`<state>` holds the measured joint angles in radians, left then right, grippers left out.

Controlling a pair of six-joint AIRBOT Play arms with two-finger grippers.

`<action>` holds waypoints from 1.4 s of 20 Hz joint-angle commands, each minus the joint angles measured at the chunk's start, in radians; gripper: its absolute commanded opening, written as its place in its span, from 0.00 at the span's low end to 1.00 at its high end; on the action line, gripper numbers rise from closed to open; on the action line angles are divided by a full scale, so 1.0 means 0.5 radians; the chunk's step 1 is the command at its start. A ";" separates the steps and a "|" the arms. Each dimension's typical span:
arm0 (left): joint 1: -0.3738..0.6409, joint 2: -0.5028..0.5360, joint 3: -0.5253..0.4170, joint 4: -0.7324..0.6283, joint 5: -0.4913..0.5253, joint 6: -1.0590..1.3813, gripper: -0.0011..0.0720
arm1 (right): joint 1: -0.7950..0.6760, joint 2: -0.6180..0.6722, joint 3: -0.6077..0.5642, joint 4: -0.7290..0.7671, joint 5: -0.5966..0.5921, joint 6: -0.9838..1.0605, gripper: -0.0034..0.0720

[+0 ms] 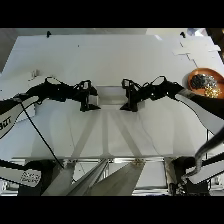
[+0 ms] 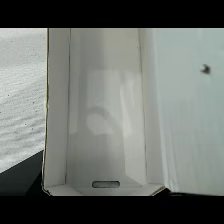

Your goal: Fold the box and place the chain.

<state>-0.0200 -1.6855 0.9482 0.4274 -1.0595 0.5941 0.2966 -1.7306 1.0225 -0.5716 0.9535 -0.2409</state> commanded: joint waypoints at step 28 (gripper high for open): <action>-0.096 -0.011 0.009 0.095 0.173 -0.082 0.31 | -0.002 -0.001 -0.001 0.001 0.001 0.001 0.55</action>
<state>-0.0681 -1.6901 0.9524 0.4744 -0.9764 0.5518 0.2958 -1.7306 1.0225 -0.5716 0.9535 -0.2409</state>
